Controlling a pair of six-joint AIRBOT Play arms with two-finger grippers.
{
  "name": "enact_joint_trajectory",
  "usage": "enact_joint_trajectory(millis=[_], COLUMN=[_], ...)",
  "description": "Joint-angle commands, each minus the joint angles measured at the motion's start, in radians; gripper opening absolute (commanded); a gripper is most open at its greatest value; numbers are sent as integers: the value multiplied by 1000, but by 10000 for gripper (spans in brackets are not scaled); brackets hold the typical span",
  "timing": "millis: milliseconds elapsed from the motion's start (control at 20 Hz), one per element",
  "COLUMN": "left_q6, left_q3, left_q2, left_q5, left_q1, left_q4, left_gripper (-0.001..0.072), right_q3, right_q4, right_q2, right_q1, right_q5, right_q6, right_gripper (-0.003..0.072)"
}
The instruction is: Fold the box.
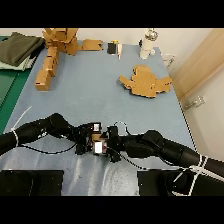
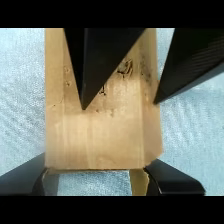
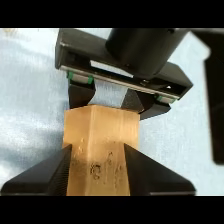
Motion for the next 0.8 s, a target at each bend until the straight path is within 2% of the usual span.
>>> enact_joint_trajectory(millis=[0, 100, 150, 250, 400, 500, 750], left_q6=[0, 0, 0, 0, 0, 0, 0], left_q3=[0, 0, 0, 0, 0, 0, 0], left_q2=[0, 0, 0, 0, 0, 0, 0], left_q5=[0, 0, 0, 0, 0, 0, 0], left_q1=[0, 0, 0, 0, 0, 0, 0], left_q4=[0, 0, 0, 0, 0, 0, 0], left_gripper=[465, 465, 465, 465, 465, 465, 465], right_q3=[-1, -1, -1, 0, 0, 0, 2], right_q4=[-51, -55, -56, -57, -61, -69, -69], right_q2=[-6, -4, -1, 10, 37, 52, 80], right_q1=[1, 1, 2, 2, 2, 2, 1], right_q5=[0, 0, 0, 3, 2, 2, 3], right_q6=[-8, -8, -8, -8, -8, -2, 1], right_gripper=[413, 398, 357, 322, 321, 233, 233])
